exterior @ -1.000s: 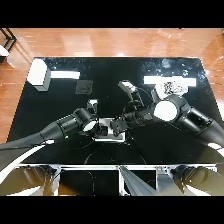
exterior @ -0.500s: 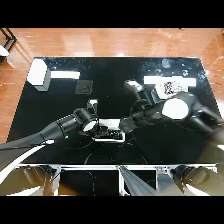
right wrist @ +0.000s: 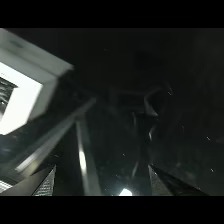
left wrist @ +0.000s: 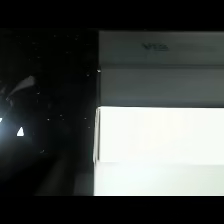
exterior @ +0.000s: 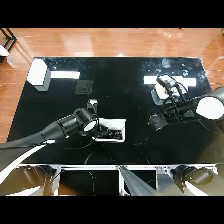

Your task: Fold the box and place the chain.

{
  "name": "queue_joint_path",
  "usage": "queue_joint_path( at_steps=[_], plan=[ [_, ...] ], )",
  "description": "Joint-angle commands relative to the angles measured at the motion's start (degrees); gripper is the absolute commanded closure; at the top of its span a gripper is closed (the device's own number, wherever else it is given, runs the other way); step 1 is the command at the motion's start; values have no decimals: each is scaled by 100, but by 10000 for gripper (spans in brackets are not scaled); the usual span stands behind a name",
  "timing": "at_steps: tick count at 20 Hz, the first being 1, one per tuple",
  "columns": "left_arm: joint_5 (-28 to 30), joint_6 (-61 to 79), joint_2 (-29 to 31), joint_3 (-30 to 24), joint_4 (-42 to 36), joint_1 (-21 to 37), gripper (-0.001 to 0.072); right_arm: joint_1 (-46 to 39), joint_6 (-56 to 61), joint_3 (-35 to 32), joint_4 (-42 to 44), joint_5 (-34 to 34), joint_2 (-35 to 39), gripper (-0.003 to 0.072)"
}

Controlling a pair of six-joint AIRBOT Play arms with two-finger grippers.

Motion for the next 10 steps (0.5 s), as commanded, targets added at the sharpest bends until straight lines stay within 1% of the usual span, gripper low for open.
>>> queue_joint_path(
  at_steps=[1,4,6,9,10],
  plan=[
    [-216,7,146,55,-24,0,76,-90,4,-234,-221,-105,42,-21],
    [-286,-4,699,55,94,0,76,-90,2,-341,-221,-387,42,-21],
    [-610,466,1180,55,96,-7,77,-87,0,-343,-210,-732,42,-21],
    [-1692,1497,2096,31,125,-236,79,162,2,-341,26,-1893,22,-20],
    [-2050,1674,2452,13,350,-295,79,306,7,-341,173,-2264,-20,-21]
  ],
)
